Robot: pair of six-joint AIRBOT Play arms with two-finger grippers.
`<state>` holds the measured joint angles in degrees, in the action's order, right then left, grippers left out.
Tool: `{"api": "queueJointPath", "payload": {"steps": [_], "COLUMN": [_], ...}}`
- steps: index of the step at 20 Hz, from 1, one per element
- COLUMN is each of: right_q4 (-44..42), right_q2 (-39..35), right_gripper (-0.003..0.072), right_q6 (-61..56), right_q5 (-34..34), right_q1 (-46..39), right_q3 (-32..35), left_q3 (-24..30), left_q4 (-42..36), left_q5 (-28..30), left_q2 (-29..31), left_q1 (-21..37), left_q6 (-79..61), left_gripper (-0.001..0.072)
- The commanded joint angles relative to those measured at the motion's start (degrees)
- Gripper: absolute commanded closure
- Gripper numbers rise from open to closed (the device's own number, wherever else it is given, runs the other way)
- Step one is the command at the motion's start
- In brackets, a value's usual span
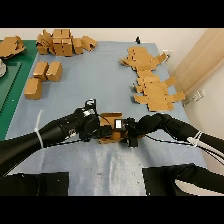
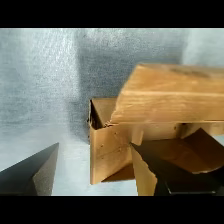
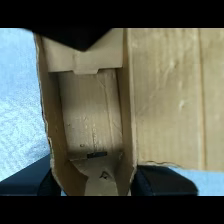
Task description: Fold the box.
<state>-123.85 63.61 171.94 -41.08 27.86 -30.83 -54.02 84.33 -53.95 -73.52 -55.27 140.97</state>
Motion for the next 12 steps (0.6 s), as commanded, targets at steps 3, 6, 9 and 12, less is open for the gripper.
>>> {"api": "queueJointPath", "payload": {"steps": [3,6,9,12], "right_q4": [0.0,0.0,0.0,0.0], "right_q2": [0.0,0.0,0.0,0.0], "right_gripper": [0.0183,0.0183,0.0183,0.0183], "right_q6": [0.0,0.0,0.0,0.0], "right_q5": [0.0,0.0,0.0,0.0], "right_q1": [0.0,0.0,0.0,0.0], "right_q3": [0.0,0.0,0.0,0.0], "left_q3": [-5.1,-6.6,-9.3,-10.2], "left_q4": [7.3,7.0,6.8,7.1], "left_q5": [-6.5,-6.4,-7.6,-7.1], "left_q2": [-3.9,-5.8,-8.3,-9.0], "left_q1": [-2.6,-2.6,-3.3,-3.7], "left_q6": [4.3,4.6,4.0,4.0], "left_gripper": [0.0054,0.0055,0.0054,0.0054]}}
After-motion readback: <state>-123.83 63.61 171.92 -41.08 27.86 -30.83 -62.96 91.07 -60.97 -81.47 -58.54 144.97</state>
